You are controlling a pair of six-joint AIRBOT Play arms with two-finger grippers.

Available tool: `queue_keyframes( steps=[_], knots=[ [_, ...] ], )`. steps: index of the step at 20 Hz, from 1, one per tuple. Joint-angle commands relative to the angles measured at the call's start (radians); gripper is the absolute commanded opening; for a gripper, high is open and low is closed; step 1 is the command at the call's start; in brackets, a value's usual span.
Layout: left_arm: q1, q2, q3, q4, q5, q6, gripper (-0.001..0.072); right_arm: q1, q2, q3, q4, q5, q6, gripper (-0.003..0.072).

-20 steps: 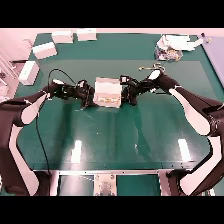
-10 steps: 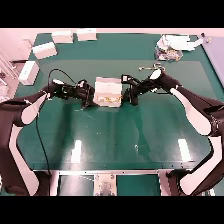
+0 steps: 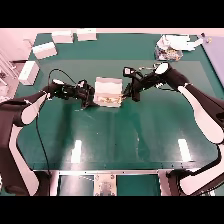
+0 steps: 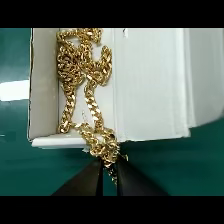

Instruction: Fold the box and place the chain.

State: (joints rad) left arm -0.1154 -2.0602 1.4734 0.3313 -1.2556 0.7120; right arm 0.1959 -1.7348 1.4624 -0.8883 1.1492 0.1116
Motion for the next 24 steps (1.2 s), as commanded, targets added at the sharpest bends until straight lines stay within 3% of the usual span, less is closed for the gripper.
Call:
queue_keyframes(
  steps=[1,6,9,13,19,20,21,22,24],
  knots=[
    [0.001,0.0,0.0,0.001,0.0,0.0,0.0469,0.0,0.07,0.001,0.002,0.054,0.073,0.0009],
    [0.001,0.0,0.0,0.001,0.0,0.0,0.0469,0.048,0.239,0.002,0.019,0.035,0.152,0.0008],
    [0.001,0.0,0.0,0.001,-0.001,0.0,0.0469,0.119,0.306,0.011,0.087,-0.096,0.178,0.0007],
    [0.001,0.0,0.0,0.001,0.0,0.0,0.0469,0.254,0.299,0.016,0.109,-0.243,0.269,0.0007],
    [0.001,0.0,0.0,0.001,-0.001,0.0,0.0469,0.253,0.177,-0.02,0.011,-0.251,0.378,0.0008],
    [0.001,0.0,0.0,0.001,0.0,0.0,0.0469,0.248,0.156,-0.02,-0.032,-0.253,0.375,0.0092],
    [0.001,0.0,0.0,0.001,0.0,0.0,0.0469,0.237,0.144,-0.021,-0.082,-0.264,0.376,0.033],
    [0.001,0.0,0.0,0.001,0.0,0.0,0.0469,0.222,0.138,-0.021,-0.126,-0.267,0.38,0.0503],
    [0.001,0.0,0.0,0.001,0.0,0.0,0.0469,0.17,0.146,-0.02,-0.149,-0.254,0.38,0.0532]
  ],
)
